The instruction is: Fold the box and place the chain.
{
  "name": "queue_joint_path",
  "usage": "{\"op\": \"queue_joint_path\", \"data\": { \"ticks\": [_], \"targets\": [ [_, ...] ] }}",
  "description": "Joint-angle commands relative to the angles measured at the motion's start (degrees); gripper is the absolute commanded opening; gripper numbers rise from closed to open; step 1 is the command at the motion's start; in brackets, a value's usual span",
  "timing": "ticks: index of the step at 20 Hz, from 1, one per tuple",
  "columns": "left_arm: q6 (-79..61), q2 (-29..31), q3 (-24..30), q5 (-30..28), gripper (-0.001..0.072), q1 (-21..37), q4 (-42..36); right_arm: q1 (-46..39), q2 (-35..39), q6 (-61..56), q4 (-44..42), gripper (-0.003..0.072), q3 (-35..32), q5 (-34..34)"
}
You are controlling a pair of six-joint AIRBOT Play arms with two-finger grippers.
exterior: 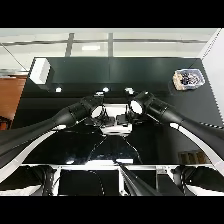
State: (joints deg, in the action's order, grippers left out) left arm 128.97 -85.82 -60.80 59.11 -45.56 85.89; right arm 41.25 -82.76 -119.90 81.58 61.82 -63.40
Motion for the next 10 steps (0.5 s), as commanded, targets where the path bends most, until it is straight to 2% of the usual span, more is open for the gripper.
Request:
{"op": "queue_joint_path", "data": {
  "ticks": [1, 10],
  "targets": [
    [0.0, 0.0, 0.0, 0.1, 0.0027, 0.0, 0.1, 0.4, -0.5, -2.8, 1.3, 0.0363, 0.4, -1.4],
    [0.1, 0.0, 0.0, 0.1, 0.0027, 0.0, 0.2, 0.2, -1.7, -5.6, 0.8, 0.0362, 0.4, -2.1]
  ]
}}
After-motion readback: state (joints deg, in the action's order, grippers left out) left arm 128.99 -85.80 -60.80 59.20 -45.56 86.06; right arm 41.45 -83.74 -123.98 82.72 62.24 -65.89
